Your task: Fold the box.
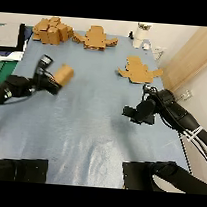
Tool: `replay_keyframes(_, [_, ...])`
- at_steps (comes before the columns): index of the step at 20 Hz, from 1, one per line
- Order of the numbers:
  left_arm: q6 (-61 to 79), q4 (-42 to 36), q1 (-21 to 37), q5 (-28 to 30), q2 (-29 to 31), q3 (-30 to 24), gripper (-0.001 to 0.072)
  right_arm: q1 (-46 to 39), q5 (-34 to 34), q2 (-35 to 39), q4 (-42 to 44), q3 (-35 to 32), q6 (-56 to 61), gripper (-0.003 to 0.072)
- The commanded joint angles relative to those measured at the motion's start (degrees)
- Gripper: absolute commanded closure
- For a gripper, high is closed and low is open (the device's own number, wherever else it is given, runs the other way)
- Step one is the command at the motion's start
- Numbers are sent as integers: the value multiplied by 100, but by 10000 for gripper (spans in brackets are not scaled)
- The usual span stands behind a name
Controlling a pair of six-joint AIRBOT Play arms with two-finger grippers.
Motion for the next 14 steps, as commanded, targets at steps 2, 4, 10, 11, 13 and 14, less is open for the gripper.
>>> replay_keyframes(2, [-455,9,1029,162,-997,979,181,-2,0,-4,2,7,0,684])
replay_keyframes(4, [-557,9,1305,175,-1423,1322,181,-2,0,-4,2,7,2,684])
replay_keyframes(10, [-717,96,1690,221,-2111,1867,181,-2,0,-4,2,7,2,683])
replay_keyframes(11, [-713,166,1687,332,-2116,1893,181,-2,0,-4,0,7,2,683])
replay_keyframes(13, [-715,433,1687,332,-2114,1939,181,-2,0,-4,2,7,0,683])
replay_keyframes(14, [-719,503,1687,313,-2114,1939,181,-2,0,-4,2,7,2,684])
